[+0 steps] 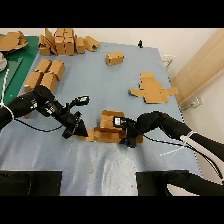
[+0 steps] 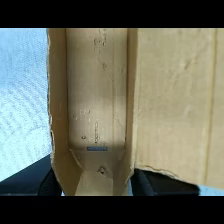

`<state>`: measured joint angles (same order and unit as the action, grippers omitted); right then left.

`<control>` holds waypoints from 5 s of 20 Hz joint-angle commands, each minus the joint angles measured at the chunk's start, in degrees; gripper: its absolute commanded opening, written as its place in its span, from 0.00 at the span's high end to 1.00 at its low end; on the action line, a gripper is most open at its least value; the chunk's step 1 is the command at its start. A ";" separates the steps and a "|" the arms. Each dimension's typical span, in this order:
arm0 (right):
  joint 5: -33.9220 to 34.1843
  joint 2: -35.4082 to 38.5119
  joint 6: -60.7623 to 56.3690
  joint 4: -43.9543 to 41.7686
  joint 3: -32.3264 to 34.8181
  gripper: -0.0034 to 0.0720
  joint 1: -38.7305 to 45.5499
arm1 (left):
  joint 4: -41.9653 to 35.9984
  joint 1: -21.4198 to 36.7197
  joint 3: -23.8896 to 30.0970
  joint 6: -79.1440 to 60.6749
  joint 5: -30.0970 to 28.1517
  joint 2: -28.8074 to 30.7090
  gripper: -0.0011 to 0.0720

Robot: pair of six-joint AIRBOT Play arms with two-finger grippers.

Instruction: Fold the box.

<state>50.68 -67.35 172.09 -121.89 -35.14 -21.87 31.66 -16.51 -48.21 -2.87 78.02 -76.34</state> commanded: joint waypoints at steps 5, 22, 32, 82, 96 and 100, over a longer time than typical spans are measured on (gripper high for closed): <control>-0.02 0.02 -0.02 0.00 -0.02 0.21 -0.02 | -7.72 0.07 0.28 7.17 3.23 0.02 0.97; -0.02 0.04 -0.02 0.00 -0.02 0.21 -0.02 | 14.60 -15.67 1.20 14.93 -23.74 9.14 0.97; -0.02 0.02 -0.02 0.00 -0.02 0.21 -0.02 | 17.79 -15.19 0.52 24.52 -24.41 10.10 0.97; -0.04 0.02 -0.02 0.02 -0.02 0.21 -0.02 | 26.69 -26.36 -1.20 21.24 -32.87 0.98 0.97; -0.02 0.02 -0.02 0.00 -0.02 0.21 -0.02 | 26.34 -26.67 -1.18 22.27 -35.82 2.34 0.97; -0.02 0.02 -0.02 0.02 -0.02 0.21 -0.02 | 22.80 -26.73 -1.18 22.40 -35.58 1.97 0.97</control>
<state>50.68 -67.35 172.09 -121.84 -35.14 -21.87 56.71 -43.20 -49.34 19.09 42.35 -74.32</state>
